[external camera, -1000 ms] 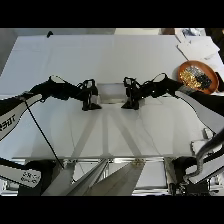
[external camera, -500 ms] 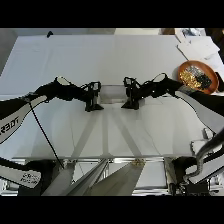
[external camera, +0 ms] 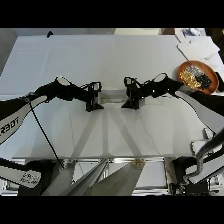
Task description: Fold the box and place the chain.
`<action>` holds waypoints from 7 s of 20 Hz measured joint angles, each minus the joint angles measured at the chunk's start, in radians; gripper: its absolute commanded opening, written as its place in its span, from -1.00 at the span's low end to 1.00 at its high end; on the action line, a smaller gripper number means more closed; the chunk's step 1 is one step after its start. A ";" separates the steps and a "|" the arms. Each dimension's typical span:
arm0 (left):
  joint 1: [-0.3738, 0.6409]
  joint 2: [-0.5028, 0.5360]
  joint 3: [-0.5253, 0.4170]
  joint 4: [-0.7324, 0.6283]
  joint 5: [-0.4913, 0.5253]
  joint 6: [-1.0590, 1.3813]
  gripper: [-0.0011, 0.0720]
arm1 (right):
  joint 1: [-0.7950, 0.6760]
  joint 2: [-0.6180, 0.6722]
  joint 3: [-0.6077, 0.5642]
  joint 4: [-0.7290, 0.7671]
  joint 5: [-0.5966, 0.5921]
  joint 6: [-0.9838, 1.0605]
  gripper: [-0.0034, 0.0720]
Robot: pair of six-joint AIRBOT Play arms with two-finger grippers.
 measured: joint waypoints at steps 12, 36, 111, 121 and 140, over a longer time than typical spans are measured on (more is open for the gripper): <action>0.000 0.000 0.000 0.001 0.005 -0.001 -0.27 | 0.000 0.000 0.000 0.003 0.002 0.000 0.50; -0.001 -0.002 0.001 0.001 0.010 -0.001 -0.27 | 0.004 0.361 -0.001 -0.269 0.109 0.405 -0.89; 0.000 -0.002 0.001 0.002 0.007 -0.001 -0.27 | -0.004 0.395 -0.012 -0.236 -0.020 0.321 -0.88; 0.000 -0.002 0.001 0.002 0.007 -0.001 -0.27 | -0.264 0.389 -0.018 -0.446 0.093 1.141 -0.88; 0.000 -0.002 0.001 0.001 0.008 -0.001 -0.27 | -0.185 0.200 -0.099 -0.143 0.110 1.263 -0.40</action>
